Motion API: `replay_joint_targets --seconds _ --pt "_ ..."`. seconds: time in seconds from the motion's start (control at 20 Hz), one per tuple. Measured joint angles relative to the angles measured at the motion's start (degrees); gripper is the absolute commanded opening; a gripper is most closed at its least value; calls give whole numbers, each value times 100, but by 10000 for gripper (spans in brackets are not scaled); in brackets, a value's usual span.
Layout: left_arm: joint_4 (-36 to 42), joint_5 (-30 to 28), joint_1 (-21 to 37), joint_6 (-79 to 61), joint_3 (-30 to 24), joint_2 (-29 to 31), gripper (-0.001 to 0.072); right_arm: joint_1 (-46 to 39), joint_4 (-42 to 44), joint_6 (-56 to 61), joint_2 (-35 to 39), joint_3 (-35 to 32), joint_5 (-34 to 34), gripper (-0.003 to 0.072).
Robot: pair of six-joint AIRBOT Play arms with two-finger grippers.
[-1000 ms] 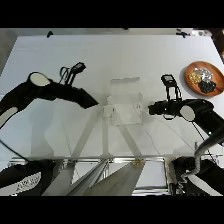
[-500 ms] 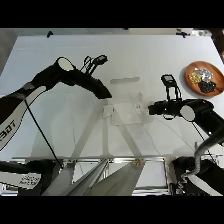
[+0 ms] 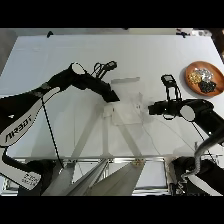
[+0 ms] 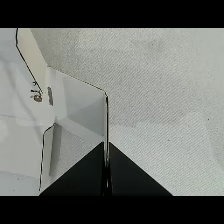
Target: Fold the box and place the chain.
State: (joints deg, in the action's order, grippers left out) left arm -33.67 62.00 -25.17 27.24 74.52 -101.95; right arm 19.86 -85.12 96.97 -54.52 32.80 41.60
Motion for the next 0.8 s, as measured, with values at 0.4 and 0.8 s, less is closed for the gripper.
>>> replay_joint_targets --seconds 0.4,0.8 --pt "179 -168 -127 -295 4 -157 6 2 0 -11 2 0 48 19" --pt "-275 260 -136 -916 4 474 4 2 -20 -136 612 4 638 466"
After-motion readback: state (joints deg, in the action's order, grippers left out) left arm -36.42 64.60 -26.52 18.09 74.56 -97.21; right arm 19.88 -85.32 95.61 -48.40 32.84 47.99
